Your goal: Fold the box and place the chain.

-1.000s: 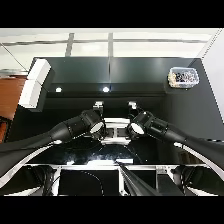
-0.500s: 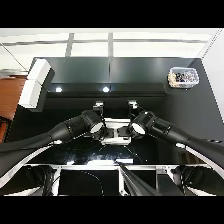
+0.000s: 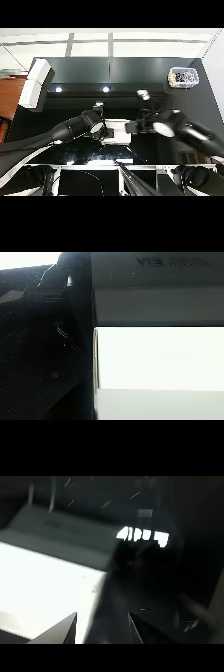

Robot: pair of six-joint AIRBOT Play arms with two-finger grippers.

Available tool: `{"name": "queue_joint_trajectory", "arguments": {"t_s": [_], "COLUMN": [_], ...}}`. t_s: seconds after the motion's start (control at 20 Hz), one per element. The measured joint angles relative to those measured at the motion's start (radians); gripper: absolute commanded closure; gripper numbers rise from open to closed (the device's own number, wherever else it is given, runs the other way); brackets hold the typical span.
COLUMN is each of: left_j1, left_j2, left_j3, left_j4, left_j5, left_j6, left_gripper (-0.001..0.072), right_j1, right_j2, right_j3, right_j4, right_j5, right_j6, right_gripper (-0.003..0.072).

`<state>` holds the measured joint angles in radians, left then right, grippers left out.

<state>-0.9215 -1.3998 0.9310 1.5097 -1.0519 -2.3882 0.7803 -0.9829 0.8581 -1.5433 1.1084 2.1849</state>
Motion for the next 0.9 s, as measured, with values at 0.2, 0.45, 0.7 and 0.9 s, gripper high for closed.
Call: {"name": "queue_joint_trajectory", "arguments": {"t_s": [0.2, 0.45, 0.7, 0.9], "left_j1": [0.000, 0.000, 0.000, 0.000], "left_j2": [0.000, 0.000, 0.000, 0.000], "left_j3": [0.000, 0.000, 0.000, 0.000], "left_j4": [0.000, 0.000, 0.000, 0.000], "left_j5": [0.000, 0.000, 0.001, 0.002], "left_j6": [0.000, 0.001, 0.002, 0.002], "left_gripper": [0.0677, 0.0677, 0.0677, 0.0677], "right_j1": [-0.135, -0.415, -0.690, -0.832], "right_j2": [0.135, 0.175, 0.129, -0.003], "right_j3": [-0.006, -0.102, -0.164, -0.052], "right_j4": [-0.233, -0.379, -0.387, -0.328], "right_j5": [0.130, 0.040, -0.222, -0.383], "right_j6": [-0.045, -0.110, -0.064, -0.061], "right_gripper": [0.0306, 0.0145, -0.0026, -0.0019]}}
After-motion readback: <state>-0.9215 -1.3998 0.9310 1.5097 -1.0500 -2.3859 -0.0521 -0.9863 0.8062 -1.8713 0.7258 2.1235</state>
